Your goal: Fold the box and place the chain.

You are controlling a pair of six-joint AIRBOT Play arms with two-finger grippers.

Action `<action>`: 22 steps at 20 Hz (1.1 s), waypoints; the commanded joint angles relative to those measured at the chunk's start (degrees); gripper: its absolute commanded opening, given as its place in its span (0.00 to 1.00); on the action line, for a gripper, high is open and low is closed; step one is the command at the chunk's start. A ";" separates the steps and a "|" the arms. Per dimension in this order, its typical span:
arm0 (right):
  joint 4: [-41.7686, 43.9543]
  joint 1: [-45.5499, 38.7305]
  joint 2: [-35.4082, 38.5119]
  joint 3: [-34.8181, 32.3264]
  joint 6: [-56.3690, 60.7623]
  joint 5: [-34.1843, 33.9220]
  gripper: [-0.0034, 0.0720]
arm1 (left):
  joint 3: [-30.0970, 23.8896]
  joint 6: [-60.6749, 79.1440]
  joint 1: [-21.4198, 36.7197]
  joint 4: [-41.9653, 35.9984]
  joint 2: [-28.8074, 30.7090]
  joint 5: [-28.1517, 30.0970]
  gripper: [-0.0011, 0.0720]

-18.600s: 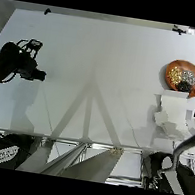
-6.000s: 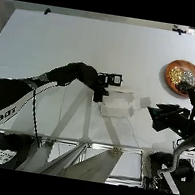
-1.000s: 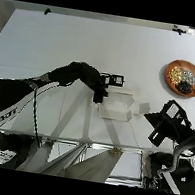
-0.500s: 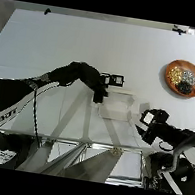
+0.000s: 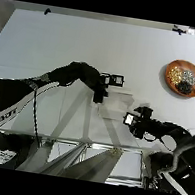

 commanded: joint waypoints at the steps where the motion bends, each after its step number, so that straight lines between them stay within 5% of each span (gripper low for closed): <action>1: 0.22 2.01 -2.56 -0.07 0.31 -5.66 0.97 | 0.04 0.02 -0.02 0.00 0.04 0.00 0.03; 8: 7.72 -0.76 -2.60 1.75 -1.07 -7.02 0.97 | 0.04 0.02 -0.02 0.02 0.04 0.02 0.03; 16: 25.88 -7.91 -4.79 2.75 -22.71 -6.69 0.97 | 0.04 0.02 -0.02 0.02 0.04 0.02 0.03; 22: 28.22 -11.91 -5.77 5.03 -29.53 -6.23 0.97 | 0.04 0.02 -0.02 0.00 0.04 0.02 0.03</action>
